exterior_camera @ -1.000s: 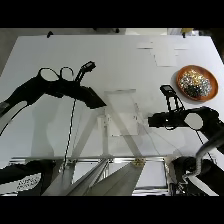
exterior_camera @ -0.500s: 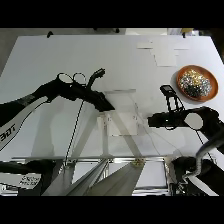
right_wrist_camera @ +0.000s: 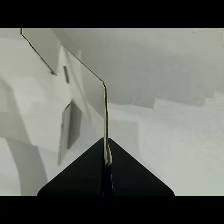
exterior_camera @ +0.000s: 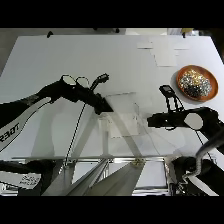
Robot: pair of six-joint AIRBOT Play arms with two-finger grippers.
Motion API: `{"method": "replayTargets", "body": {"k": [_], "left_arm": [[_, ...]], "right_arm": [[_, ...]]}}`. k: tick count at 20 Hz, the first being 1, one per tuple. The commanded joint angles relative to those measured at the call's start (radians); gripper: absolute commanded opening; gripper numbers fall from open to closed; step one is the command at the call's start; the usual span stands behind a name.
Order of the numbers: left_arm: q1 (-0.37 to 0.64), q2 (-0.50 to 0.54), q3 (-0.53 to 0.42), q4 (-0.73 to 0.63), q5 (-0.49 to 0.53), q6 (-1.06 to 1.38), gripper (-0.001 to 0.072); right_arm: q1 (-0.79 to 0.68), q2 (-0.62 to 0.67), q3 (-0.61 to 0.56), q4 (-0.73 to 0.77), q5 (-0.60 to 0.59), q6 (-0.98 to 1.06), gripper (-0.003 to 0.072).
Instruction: Fold the box and place the chain.
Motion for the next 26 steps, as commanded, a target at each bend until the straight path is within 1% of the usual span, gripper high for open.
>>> {"method": "replayTargets", "body": {"k": [1,5,6,7,8,9,12,14,16,18,19,20,21,22,23,24,26], "left_arm": [[-0.002,0.001,0.001,0.013,-0.002,0.073,0.0005],[-0.002,0.001,0.001,0.013,-0.010,0.197,0.0005],[-0.002,0.001,0.001,0.013,-0.012,0.236,0.0007],[-0.002,0.001,0.001,0.013,-0.018,0.272,0.0007],[-0.004,0.001,0.001,0.013,-0.024,0.317,0.0004],[-0.010,0.001,0.001,0.016,-0.024,0.354,0.0005],[-0.054,0.001,0.001,0.018,-0.024,0.372,0.0004],[-0.093,0.019,0.001,0.063,-0.003,0.385,0.0001],[-0.115,0.064,0.000,0.089,0.018,0.316,-0.0001],[-0.112,0.133,-0.003,0.089,0.022,0.263,-0.0004],[-0.113,0.177,-0.014,0.093,0.045,0.262,-0.0004],[-0.117,0.215,-0.032,0.108,0.100,0.262,-0.0004],[-0.123,0.246,-0.066,0.120,0.192,0.262,-0.0004],[-0.127,0.256,-0.097,0.116,0.262,0.262,-0.0003],[-0.129,0.246,-0.119,0.097,0.289,0.278,-0.0002],[-0.131,0.228,-0.131,0.070,0.286,0.307,-0.0002],[-0.136,0.176,-0.136,0.014,0.248,0.399,0.0003]], "right_arm": [[0.000,0.001,0.000,-0.001,0.000,0.002,0.0016],[0.000,0.001,0.001,0.008,0.000,0.002,0.0027],[0.000,0.002,0.002,0.011,-0.001,0.002,0.0127],[0.000,0.003,0.003,0.017,0.000,0.002,0.0269],[0.000,0.003,0.013,0.023,0.007,-0.004,0.0370],[0.000,0.003,0.032,0.023,0.027,-0.011,0.0395],[0.000,0.003,0.129,0.011,0.134,-0.112,0.0399],[0.000,0.003,0.179,-0.056,0.218,-0.134,0.0399],[0.000,0.010,0.191,-0.131,0.297,-0.134,0.0399],[0.000,0.036,0.191,-0.137,0.369,-0.139,0.0398],[0.000,0.059,0.191,-0.134,0.385,-0.143,0.0398],[0.000,0.091,0.191,-0.135,0.388,-0.154,0.0398],[0.000,0.129,0.191,-0.135,0.381,-0.156,0.0398],[0.000,0.165,0.191,-0.135,0.367,-0.156,0.0398],[0.000,0.198,0.190,-0.134,0.351,-0.156,0.0398],[0.000,0.230,0.190,-0.129,0.332,-0.156,0.0398],[0.000,0.266,0.190,-0.127,0.298,-0.156,0.0398]]}}
